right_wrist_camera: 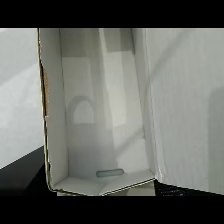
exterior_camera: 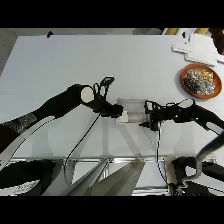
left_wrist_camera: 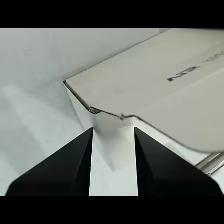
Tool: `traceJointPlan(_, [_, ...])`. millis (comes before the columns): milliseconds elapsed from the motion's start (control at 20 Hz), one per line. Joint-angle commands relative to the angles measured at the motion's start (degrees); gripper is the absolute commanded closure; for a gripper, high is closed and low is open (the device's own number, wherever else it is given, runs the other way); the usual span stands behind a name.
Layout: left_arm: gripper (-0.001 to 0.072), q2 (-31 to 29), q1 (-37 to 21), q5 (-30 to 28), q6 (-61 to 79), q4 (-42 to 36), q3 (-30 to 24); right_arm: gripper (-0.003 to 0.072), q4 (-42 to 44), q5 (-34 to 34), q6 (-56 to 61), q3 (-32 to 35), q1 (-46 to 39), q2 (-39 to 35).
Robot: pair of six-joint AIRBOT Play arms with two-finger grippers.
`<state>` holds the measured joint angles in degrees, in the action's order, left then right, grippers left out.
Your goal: Fold the box and place the chain.
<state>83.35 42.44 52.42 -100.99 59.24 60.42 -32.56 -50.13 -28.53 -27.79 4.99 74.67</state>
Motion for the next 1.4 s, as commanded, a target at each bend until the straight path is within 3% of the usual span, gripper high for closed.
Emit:
traceJointPlan(0, [0.0418, 1.6, 1.6, 2.3, -5.0, 4.0, 1.9, 0.0285, 0.0, 0.0, 0.0, 0.0, 0.0, 0.0])
traceJointPlan(250, [0.0418, 4.7, 3.8, 4.9, -9.6, 6.3, 6.2, 0.0285, 0.0, 0.0, 0.0, 0.0, 0.0, 0.0])
traceJointPlan(550, [0.0418, 10.2, 6.7, 14.7, -20.8, 13.6, 14.3, 0.0285, 0.0, 0.0, 0.0, -0.1, 0.0, 0.0])
traceJointPlan(900, [0.044, 11.1, 8.2, 15.8, -31.5, 24.3, 15.2, 0.0285, 0.0, 0.0, 0.0, 0.0, 0.0, 0.0])
traceJointPlan(1000, [0.0439, 12.7, 8.2, 17.0, -31.5, 24.0, 16.8, 0.0285, 0.0, 0.0, 0.0, 0.0, 0.0, 0.0])
traceJointPlan(1150, [0.0438, 17.3, 8.6, 23.4, -29.7, 24.4, 23.1, 0.0285, 0.0, 0.0, 0.0, 0.0, 0.0, 0.0])
traceJointPlan(1350, [0.0438, 19.8, 9.4, 23.5, -33.1, 23.9, 24.3, 0.0285, 0.0, 0.0, 0.0, 0.0, 0.0, 0.0])
